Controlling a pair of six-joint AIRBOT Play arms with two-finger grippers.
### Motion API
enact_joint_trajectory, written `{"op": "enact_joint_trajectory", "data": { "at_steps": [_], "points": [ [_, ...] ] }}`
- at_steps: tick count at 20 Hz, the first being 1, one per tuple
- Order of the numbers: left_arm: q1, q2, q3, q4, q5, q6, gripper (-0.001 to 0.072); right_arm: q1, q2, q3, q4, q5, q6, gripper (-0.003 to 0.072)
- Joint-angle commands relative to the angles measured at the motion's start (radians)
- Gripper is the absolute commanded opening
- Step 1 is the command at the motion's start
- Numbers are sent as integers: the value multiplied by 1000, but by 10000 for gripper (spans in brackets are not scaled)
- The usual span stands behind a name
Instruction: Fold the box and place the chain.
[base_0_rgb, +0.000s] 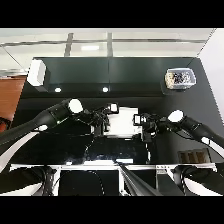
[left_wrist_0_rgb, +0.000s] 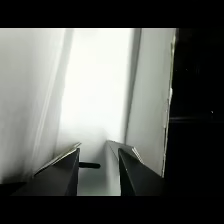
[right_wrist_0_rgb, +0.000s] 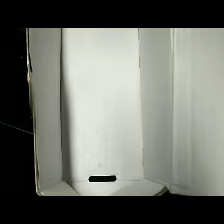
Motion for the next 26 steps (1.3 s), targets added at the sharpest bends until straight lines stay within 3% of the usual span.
{"op": "enact_joint_trajectory", "data": {
  "at_steps": [1, 2, 3, 4, 5, 6, 8, 9, 12, 15, 16, 18, 20, 23, 24, 26],
  "points": [
    [-1, 0, 0, -1, -19, 2, 320, 1, 0, 0, 0, 0, 0, 95],
    [0, 0, 0, 0, -29, 3, 153, 1, 0, 0, 0, 0, 0, 95],
    [0, 0, 1, -1, -38, 7, 129, 1, 0, 0, 0, 0, 0, 95],
    [-1, 0, 1, -2, -38, 7, 342, 1, 0, 0, 0, 0, 0, 95],
    [0, 0, 1, -1, -39, 4, 453, 1, 0, 0, 0, 0, 0, 95],
    [1, 0, 3, 5, -48, 2, 415, 1, 0, 0, 0, 0, 0, 95],
    [6, 8, 18, 34, -79, -36, 133, 1, 0, 0, 0, 0, 0, 95],
    [14, 17, 31, 55, -106, -74, 46, 1, 0, 0, 0, 0, 0, 95],
    [72, 90, 56, 166, -202, -306, 25, 1, 0, 0, 0, 0, 0, 95],
    [205, 200, 49, 363, -260, -594, 26, 1, 0, 0, 0, 0, 0, 95],
    [266, 227, 35, 373, -254, -702, 26, 1, 0, 0, 0, 0, 0, 95],
    [410, 248, -22, 331, -237, -977, 26, 1, 0, 0, 0, 0, 0, 95],
    [542, 228, -121, 192, -270, -1170, 27, 1, 0, 0, 0, 0, 0, 95],
    [657, 167, -290, -224, -321, -885, 27, 1, 0, 0, 0, 0, 0, 95],
    [671, 140, -318, -306, -330, -824, 26, 1, 0, 0, 0, 0, 0, 95],
    [647, 97, -323, -285, -291, -821, 25, 1, 0, 0, 0, 0, 0, 95]
  ]
}}
